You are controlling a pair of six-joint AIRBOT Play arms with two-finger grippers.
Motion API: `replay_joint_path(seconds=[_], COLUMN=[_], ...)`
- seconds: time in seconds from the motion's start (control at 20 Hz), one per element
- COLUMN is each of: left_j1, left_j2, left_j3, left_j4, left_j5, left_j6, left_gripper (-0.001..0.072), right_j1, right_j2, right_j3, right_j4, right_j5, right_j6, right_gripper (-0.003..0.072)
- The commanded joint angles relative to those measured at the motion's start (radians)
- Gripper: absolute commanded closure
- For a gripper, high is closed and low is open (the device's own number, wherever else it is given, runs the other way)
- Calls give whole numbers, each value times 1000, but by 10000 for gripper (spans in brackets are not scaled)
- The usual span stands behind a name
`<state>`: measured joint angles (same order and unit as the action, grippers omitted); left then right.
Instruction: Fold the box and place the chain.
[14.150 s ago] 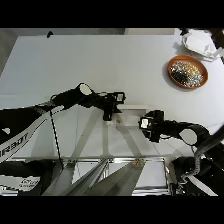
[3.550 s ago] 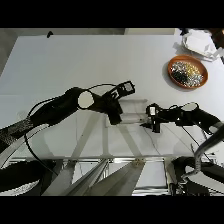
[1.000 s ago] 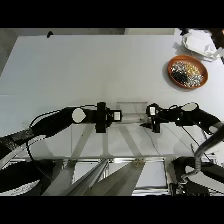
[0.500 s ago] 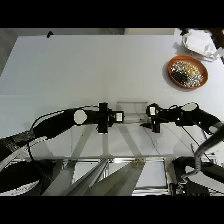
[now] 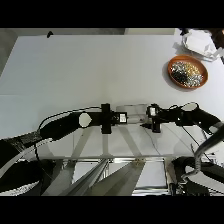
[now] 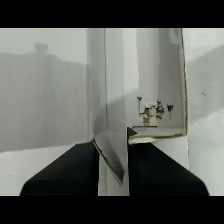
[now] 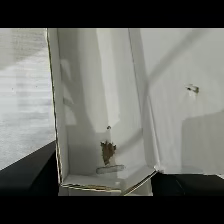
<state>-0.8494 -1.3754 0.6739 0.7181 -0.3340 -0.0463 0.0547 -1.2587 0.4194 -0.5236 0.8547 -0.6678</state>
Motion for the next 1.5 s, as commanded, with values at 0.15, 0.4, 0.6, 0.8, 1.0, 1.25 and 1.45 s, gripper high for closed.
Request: replay_joint_path(seconds=[0.15, 0.4, 0.6, 0.8, 1.0, 1.25, 1.45], left_j1=[-5, 59, 97, 101, 100, 87, 75], left_j2=[17, 43, 43, 43, 37, 25, 24], left_j3=[0, 0, 0, 0, 0, 1, 3], left_j4=[-3, 42, 84, 108, 85, 0, -24], left_j5=[44, -37, -154, -202, -195, -140, -117], left_j6=[5, 5, 6, 74, 92, 158, 159], left_gripper=[542, 538, 538, 539, 544, 572, 578], right_j1=[0, 0, 0, 0, 0, 0, 0], right_j2=[0, 0, 0, 0, 0, 0, 0], right_j3=[0, 0, 0, 0, 0, 0, 0], right_j4=[5, 5, 5, 5, 5, 5, 5], right_j5=[-4, -4, -4, -4, -4, -4, -4], right_j6=[5, 5, 5, 5, 5, 5, 5], right_gripper=[284, 284, 284, 284, 284, 284, 284])
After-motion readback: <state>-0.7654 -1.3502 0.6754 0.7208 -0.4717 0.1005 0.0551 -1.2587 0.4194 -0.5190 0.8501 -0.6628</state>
